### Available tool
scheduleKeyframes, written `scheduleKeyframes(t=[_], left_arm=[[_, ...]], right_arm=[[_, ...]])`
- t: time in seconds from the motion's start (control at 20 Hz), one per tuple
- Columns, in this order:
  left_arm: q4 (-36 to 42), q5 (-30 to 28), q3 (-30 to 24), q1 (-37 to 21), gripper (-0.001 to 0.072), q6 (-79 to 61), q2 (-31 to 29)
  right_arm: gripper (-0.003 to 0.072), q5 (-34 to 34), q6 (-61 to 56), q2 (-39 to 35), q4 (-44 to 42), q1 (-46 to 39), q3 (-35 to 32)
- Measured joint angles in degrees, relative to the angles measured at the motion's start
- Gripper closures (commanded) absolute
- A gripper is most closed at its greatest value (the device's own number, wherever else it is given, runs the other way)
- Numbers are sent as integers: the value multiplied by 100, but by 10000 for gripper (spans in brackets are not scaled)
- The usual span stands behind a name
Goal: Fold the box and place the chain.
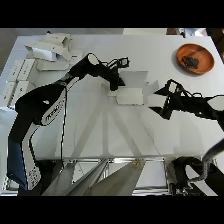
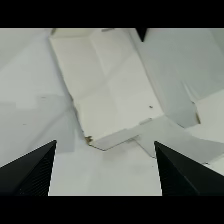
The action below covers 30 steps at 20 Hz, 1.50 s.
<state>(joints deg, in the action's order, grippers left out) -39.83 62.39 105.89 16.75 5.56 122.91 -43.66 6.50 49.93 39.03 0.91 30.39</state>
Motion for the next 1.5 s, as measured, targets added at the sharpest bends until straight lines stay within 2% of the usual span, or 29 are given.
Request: scheduleKeyframes(t=[0.15,0.3,0.55,1.0,1.15,1.5], left_arm=[[0,2,0,0,696,-2,0],[-2,0,0,0,696,0,0],[-2,2,0,0,696,0,0],[-2,2,0,0,696,-2,0],[0,0,0,0,696,0,0],[-2,0,0,0,696,-2,0]], right_arm=[[-11,951,326,122,-22,313,-210],[-11,1335,761,411,-44,721,-295],[-11,1502,1340,901,-46,1123,-337],[-11,1725,2149,1497,-111,1176,-345],[-11,1950,2245,1716,-442,1176,-345],[-11,2332,3093,1884,-1921,1176,-345]])
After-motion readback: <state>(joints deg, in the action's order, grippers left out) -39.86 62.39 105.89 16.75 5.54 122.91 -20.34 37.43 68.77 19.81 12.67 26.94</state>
